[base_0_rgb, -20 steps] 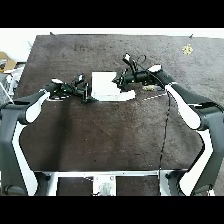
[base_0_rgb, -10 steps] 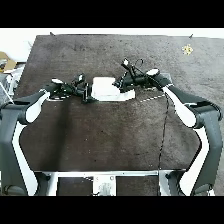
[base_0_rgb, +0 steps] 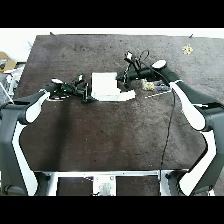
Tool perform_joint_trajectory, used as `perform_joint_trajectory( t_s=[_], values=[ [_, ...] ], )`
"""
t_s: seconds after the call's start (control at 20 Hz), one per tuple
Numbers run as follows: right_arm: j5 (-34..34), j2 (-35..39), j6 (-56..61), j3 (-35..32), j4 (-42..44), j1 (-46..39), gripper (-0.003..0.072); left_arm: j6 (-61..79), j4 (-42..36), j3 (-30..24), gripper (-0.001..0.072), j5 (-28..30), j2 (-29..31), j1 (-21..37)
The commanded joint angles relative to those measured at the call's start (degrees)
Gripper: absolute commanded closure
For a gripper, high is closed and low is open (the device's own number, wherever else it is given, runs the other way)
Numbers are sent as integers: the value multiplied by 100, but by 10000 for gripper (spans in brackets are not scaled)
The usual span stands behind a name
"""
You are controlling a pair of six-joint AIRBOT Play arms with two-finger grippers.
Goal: Fold the box and place the chain.
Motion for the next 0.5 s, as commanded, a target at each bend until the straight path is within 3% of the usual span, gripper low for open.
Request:
perform_joint_trajectory(
  t_s=[0.0, 0.05, 0.15, 0.25, 0.45],
  values=[
    [485, 527, 503, 28, -1633, -35, 379, 2, 2, -2, 428, 0, -4, 7],
    [592, 557, 498, 28, -1921, -31, 213, 2, 0, -2, 428, 0, -4, 7],
    [581, 507, 474, -35, -2439, 0, 178, 0, 0, -2, 428, -2, -4, 7],
    [459, 365, 474, -136, -2605, 26, 15, 2, 0, -2, 428, 0, -4, 7],
    [396, 107, 166, -208, -2594, 197, 14, 2, 2, -2, 428, 0, -4, 7]
  ],
)
